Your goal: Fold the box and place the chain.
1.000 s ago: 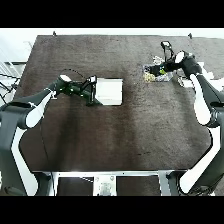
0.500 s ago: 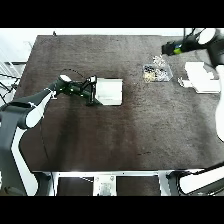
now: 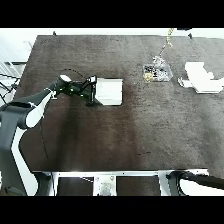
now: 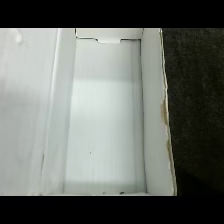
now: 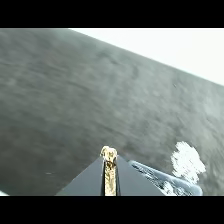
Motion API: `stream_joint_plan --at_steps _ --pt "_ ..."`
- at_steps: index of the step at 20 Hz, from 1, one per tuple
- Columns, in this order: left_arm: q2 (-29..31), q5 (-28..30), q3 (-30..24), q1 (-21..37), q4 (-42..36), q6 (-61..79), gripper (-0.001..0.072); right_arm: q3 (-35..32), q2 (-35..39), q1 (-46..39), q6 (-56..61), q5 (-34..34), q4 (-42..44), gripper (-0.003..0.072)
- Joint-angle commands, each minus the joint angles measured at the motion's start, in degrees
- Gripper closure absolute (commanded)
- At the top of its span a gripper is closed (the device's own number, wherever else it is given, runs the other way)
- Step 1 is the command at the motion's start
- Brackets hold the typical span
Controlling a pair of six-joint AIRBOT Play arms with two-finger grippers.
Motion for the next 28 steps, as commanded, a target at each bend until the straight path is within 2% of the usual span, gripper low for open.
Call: stream_joint_plan --at_steps 1,7,12,16,22,25,28 --pt "0.04 0.0 0.0 0.0 -0.02 0.0 0.0424 0.0 3.98 4.98 -0.83 2.67 0.0 0.0674" --pt "0.04 0.0 0.0 0.0 -0.02 0.02 0.0424 -0.24 6.32 15.82 -0.94 5.46 0.02 0.0674" --pt "0.04 0.0 0.0 0.0 -0.02 0.0 0.0424 -6.58 6.14 21.97 0.0 5.11 0.04 0.0674" --pt "0.04 0.0 0.0 0.0 -0.02 0.0 0.0424 -15.78 6.1 22.88 1.64 -0.72 3.8 0.0674" --pt "0.04 0.0 0.0 0.0 -0.04 0.02 0.0424 -29.94 3.96 23.32 1.68 -15.69 8.13 0.0674" --pt "0.04 0.0 0.0 0.0 -0.04 0.0 0.0424 -33.0 -0.07 23.32 1.64 -20.33 10.54 0.0674" --pt "0.04 0.0 0.0 0.0 -0.04 0.02 0.0424 -33.05 -6.03 23.32 1.64 -20.61 11.74 0.0674"
